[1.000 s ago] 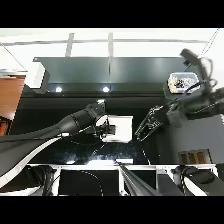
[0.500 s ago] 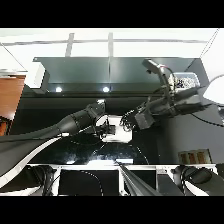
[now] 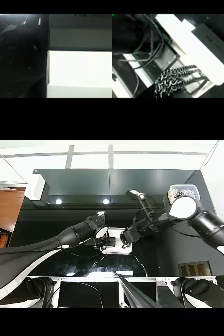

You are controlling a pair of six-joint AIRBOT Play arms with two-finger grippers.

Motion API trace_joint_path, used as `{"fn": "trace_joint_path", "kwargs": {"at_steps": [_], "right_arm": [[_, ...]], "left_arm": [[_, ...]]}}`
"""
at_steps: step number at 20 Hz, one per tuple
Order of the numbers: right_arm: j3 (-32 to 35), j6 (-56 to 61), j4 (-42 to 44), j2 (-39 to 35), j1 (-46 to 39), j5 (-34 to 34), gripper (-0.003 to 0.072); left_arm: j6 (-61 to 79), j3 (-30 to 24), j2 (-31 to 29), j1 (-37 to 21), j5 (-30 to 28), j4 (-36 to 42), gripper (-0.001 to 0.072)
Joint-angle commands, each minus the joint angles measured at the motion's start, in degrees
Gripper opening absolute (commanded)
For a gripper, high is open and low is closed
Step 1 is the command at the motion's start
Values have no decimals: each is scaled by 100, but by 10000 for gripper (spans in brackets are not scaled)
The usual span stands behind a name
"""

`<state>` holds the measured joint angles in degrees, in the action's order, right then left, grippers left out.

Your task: Fold the box and place the chain.

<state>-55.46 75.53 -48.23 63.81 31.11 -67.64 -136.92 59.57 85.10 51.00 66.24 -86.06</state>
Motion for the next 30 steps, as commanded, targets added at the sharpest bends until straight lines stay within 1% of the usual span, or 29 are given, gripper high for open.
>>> {"fn": "trace_joint_path", "kwargs": {"at_steps": [1, 5, 6, 7, 9, 11, 15, 18, 19, 20, 21, 22, 24, 25, 27, 28, 29, 30], "right_arm": [[120, 372, -431, 330, 186, 455, 10], [144, 378, -575, 426, 188, 531, 20], [142, 433, -579, 424, 179, 531, 230], [103, 514, -577, 387, 111, 444, 401], [-42, 520, -610, 140, -188, 186, 400], [-184, 520, -802, -321, -660, -94, 389], [-208, 507, -1174, -1244, -1502, -660, 389], [-208, 503, -1596, -1714, -1744, -957, 389], [-205, 503, -1746, -1792, -1755, -1040, 389], [-205, 503, -1858, -1832, -1753, -1093, 390], [-205, 505, -1906, -1838, -1755, -1099, 390], [-205, 505, -1932, -1838, -1753, -1080, 389], [-205, 507, -1937, -1838, -1753, -1008, 389], [-205, 507, -1939, -1838, -1753, -988, 389], [-205, 507, -1950, -1838, -1753, -970, 389], [-205, 509, -1961, -1838, -1753, -973, 389], [-205, 522, -2000, -1838, -1753, -986, 389], [-205, 601, -2122, -1838, -1753, -1008, 390]], "left_arm": [[2, 2, 2, -4, -2, -2, 26], [2, 2, 2, -4, -7, -2, 26], [2, 2, 2, -2, -33, 0, 26], [2, 2, 2, -2, -63, 0, 26], [2, 2, 2, -4, -157, 0, 26], [7, 2, 2, -4, -142, 96, 26], [39, 22, 0, -2, 42, 153, 28], [-164, 197, 0, -2, 173, 122, 26], [-179, 297, 0, 0, 179, 131, 42], [-221, 402, 0, 0, 223, 125, 191], [-254, 535, 0, -2, 330, 116, 448], [-219, 675, -24, 0, 435, 57, 602], [367, 883, -177, 17, 719, -90, 609], [822, 896, -326, 15, 855, -94, 609], [1753, 763, -769, 2, 1252, -503, 609], [2094, 566, -1049, -55, 1440, -804, 609], [2549, 229, -1423, -199, 1626, -1088, 609], [2968, -216, -1847, -413, 1700, -1329, 609]]}}
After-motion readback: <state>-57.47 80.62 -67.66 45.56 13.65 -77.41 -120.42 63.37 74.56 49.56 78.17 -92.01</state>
